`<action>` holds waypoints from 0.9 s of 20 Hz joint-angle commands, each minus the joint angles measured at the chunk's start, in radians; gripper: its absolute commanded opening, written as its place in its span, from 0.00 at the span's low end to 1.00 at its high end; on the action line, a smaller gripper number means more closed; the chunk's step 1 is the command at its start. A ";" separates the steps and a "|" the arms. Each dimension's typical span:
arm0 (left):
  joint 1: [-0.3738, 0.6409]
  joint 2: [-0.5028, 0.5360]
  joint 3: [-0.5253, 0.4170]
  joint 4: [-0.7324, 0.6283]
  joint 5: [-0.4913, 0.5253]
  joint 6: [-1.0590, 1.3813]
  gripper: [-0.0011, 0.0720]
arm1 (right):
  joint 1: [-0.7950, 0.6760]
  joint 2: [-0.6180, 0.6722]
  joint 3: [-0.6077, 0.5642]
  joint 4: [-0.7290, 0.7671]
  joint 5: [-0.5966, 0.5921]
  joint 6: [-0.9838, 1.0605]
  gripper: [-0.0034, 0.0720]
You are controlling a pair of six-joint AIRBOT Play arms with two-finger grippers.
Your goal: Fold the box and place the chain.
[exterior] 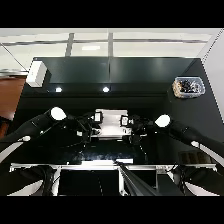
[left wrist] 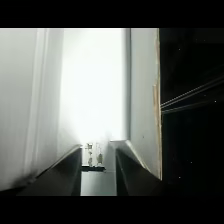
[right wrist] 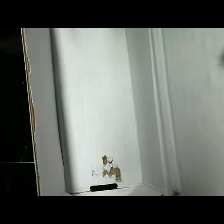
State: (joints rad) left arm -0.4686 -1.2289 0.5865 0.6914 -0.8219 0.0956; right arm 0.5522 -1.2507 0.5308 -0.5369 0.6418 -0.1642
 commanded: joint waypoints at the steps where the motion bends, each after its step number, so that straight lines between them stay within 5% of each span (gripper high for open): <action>1: -0.001 0.000 0.000 0.004 -0.002 0.001 0.44 | 0.000 0.000 0.001 0.001 0.000 0.000 0.74; 3: 0.003 0.009 0.002 0.008 0.002 0.001 0.11 | 0.000 0.000 0.001 0.001 0.000 0.000 0.74; 4: 0.015 0.024 0.002 0.009 -0.001 -0.007 0.05 | 0.000 0.000 0.001 0.001 0.000 0.000 0.74; 8: 0.137 0.136 0.002 0.060 -0.030 -0.268 0.05 | 0.000 0.000 0.001 0.001 0.000 0.000 0.74; 11: 0.319 0.215 0.002 0.094 -0.099 -0.554 0.05 | 0.000 0.000 0.001 0.001 0.000 0.000 0.74; 18: 0.684 0.172 -0.036 0.104 -0.166 -1.223 0.05 | 0.000 0.000 0.001 0.001 0.000 0.000 0.74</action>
State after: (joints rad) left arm 0.0914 -1.0367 0.5716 0.7792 -0.9646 -0.7792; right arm 0.5522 -1.2507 0.5308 -0.5362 0.6422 -0.1638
